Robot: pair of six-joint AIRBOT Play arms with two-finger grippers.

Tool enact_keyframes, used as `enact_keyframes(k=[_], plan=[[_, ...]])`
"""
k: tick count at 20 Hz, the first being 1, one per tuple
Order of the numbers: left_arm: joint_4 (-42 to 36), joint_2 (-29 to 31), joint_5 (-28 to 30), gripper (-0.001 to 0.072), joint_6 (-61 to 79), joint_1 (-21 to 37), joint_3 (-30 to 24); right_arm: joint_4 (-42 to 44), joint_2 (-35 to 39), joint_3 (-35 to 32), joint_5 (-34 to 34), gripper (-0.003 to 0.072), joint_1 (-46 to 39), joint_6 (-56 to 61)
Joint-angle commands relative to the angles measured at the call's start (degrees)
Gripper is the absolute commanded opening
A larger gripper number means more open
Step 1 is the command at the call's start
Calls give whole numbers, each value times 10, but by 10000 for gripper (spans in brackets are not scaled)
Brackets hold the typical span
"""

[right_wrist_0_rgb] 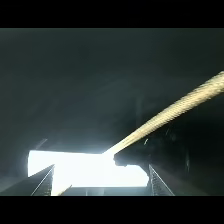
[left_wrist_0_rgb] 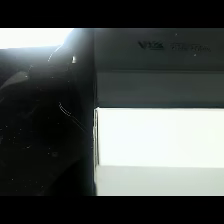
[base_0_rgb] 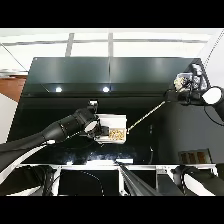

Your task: Fold the box and place the chain.

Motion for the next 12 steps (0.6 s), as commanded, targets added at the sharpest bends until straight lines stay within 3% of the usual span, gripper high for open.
enact_keyframes(k=[1, 5, 10, 11, 12], plan=[[0, 0, 0, 30, 0, 0, 0, -48, -80, -3, -159, 697, -51, 103], [0, 0, 0, 30, 0, 1, 0, -49, -201, 74, -153, 697, -56, 163], [-6, 0, 0, 30, 0, 1, 0, -49, -278, 140, -123, 695, -61, 208], [-6, 0, 1, 30, 0, 1, 0, -49, -284, 144, -119, 555, -61, 208], [-6, 0, 0, 30, 0, 1, 0, -49, -284, 145, -115, 290, -61, 207]])
